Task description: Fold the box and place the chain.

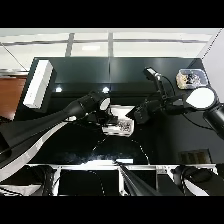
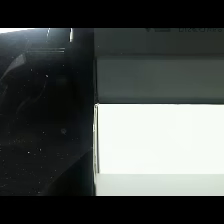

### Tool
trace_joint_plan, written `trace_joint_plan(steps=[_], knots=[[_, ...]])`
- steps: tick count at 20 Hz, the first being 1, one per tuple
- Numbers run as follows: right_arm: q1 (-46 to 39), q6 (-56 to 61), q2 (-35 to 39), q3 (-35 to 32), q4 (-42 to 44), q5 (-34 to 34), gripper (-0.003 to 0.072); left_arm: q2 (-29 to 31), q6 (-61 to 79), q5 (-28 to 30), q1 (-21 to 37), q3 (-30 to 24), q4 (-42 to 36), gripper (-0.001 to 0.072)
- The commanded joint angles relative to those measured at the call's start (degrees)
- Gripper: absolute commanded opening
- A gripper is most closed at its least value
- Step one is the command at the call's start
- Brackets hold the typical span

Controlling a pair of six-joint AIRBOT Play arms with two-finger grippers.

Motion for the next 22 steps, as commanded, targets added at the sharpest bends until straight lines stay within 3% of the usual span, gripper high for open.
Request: trace_joint_plan(steps=[1,5,8,21,22], knots=[[-4.85,3.02,0.02,0.22,-6.01,3.93,0.0320,-0.02,0.02,-0.02,0.02,0.00,0.02,0.0030],[-16.31,3.15,4.72,0.46,-10.62,10.86,0.0319,-0.02,0.02,0.00,0.02,0.00,-0.09,0.0030],[-20.90,3.10,6.97,0.42,-12.66,12.20,0.0320,-0.02,0.04,0.02,0.02,0.00,-0.09,0.0030],[-21.66,2.91,7.17,0.37,-11.39,9.05,0.0320,1.20,-5.14,2.10,-0.09,0.04,1.40,0.0033],[-21.66,2.91,7.17,0.37,-11.23,8.76,0.0320,1.27,-5.66,1.73,-0.09,0.04,1.33,0.0109]])
